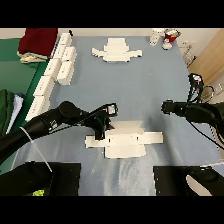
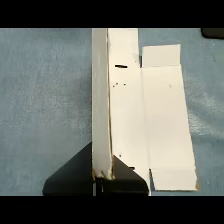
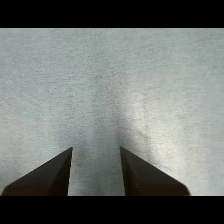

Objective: Fold the box.

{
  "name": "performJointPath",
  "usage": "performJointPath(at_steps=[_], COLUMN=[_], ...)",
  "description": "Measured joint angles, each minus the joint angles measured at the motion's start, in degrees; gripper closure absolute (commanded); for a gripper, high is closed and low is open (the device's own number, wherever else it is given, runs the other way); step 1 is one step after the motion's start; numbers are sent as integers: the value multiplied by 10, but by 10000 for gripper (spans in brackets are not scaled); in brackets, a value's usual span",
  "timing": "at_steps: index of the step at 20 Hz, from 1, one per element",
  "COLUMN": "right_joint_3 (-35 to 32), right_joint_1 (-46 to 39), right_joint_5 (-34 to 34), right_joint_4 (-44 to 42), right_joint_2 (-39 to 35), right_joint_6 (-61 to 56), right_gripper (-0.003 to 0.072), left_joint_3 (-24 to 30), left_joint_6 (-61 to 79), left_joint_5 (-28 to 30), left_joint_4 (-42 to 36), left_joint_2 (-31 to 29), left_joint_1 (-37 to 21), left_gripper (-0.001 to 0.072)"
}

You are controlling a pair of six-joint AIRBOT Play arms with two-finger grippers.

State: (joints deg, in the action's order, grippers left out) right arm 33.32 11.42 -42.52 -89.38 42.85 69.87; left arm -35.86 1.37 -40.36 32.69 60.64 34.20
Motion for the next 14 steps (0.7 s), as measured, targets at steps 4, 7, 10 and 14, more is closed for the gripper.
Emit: performJointPath(at_steps=[4, 7, 10, 14], right_joint_3=[0, 0, 0, 0], right_joint_1=[0, 0, 0, 0], right_joint_5=[0, 0, 0, 0], right_joint_4=[-2, -2, -4, -4], right_joint_2=[0, 0, 0, 0], right_joint_6=[0, 0, 0, 0], right_gripper=[216, 216, 216, 219], left_joint_3=[-14, -17, -18, -18], left_joint_6=[-2, -3, -3, -3], left_joint_5=[-29, -41, -50, -61], left_joint_4=[-3, -8, -16, -24], left_joint_2=[14, 27, 41, 51], left_joint_1=[-17, -22, -23, -23], left_gripper=[698, 697, 697, 697])
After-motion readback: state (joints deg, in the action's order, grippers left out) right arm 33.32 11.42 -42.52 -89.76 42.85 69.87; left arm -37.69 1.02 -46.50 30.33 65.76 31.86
